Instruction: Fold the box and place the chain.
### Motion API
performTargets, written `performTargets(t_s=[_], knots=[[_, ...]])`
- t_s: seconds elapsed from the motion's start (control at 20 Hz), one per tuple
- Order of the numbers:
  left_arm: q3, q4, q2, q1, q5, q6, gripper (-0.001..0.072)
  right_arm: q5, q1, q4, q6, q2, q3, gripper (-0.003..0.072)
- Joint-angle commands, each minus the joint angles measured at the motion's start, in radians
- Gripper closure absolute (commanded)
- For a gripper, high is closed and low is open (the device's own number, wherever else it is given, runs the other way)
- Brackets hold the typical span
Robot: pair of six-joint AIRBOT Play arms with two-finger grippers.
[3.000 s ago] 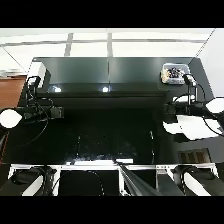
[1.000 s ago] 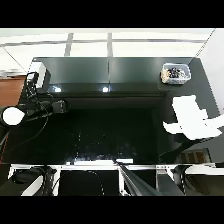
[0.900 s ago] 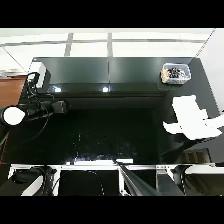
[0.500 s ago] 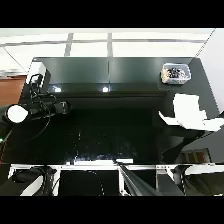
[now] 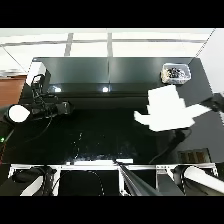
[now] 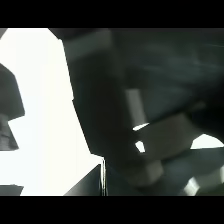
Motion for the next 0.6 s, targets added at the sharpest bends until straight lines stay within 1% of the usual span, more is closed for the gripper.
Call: performTargets(t_s=[0.0, 0.05, 0.15, 0.25, 0.3, 0.45, 0.55], knots=[[0.0, -0.08, -0.034, -0.057, 0.02, 0.04, 0.0007, -0.255, 0.219, 0.211, -0.01, 0.211, -0.271, 0.0676], [0.005, -0.128, -0.066, -0.078, 0.034, 0.066, 0.0008, -0.342, 0.314, 0.264, -0.01, 0.256, -0.344, 0.0675], [0.051, -0.224, -0.159, -0.087, 0.013, 0.129, 0.0008, -0.52, 0.508, 0.328, 0.004, 0.304, -0.455, 0.0676], [0.134, -0.308, -0.277, -0.069, -0.035, 0.215, 0.0008, -0.699, 0.69, 0.33, 0.072, 0.305, -0.526, 0.0675], [0.181, -0.377, -0.343, -0.055, -0.074, 0.268, 0.0008, -0.765, 0.771, 0.331, 0.098, 0.305, -0.548, 0.0676], [0.284, -0.614, -0.515, -0.011, -0.222, 0.427, 0.0008, -0.85, 0.94, 0.328, 0.105, 0.304, -0.561, 0.0675], [0.325, -0.681, -0.603, 0.0, -0.315, 0.439, 0.0008, -0.865, 0.998, 0.327, 0.105, 0.304, -0.561, 0.0675]])
